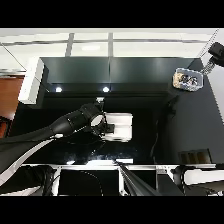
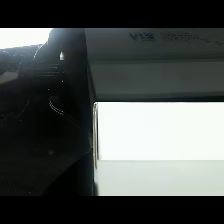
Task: Fold the box and place the chain.
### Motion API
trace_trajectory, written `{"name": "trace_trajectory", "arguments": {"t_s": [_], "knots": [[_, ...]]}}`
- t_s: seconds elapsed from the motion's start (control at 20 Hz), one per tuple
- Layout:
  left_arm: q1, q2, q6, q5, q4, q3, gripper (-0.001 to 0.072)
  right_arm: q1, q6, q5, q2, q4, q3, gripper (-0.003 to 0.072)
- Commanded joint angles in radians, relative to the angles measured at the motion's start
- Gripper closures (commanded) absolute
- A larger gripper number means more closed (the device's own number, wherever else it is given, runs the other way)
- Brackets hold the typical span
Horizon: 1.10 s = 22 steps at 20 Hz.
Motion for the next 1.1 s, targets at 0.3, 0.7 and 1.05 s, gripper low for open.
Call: {"name": "trace_trajectory", "arguments": {"t_s": [0.3, 0.7, 1.05], "knots": [[0.001, 0.0, 0.0, 0.001, 0.0, 0.0, 0.0685, 0.129, -0.431, 0.251, 0.42, 0.467, -0.423, 0.068], [0.001, 0.0, 0.0, 0.001, 0.0, 0.0, 0.0684, 0.473, -0.47, 0.283, 0.544, 0.68, -0.765, 0.068], [0.001, 0.0, 0.0, 0.001, 0.0, 0.0, 0.0685, 0.747, -0.466, 0.013, 0.542, 0.715, -0.879, 0.0685]]}}
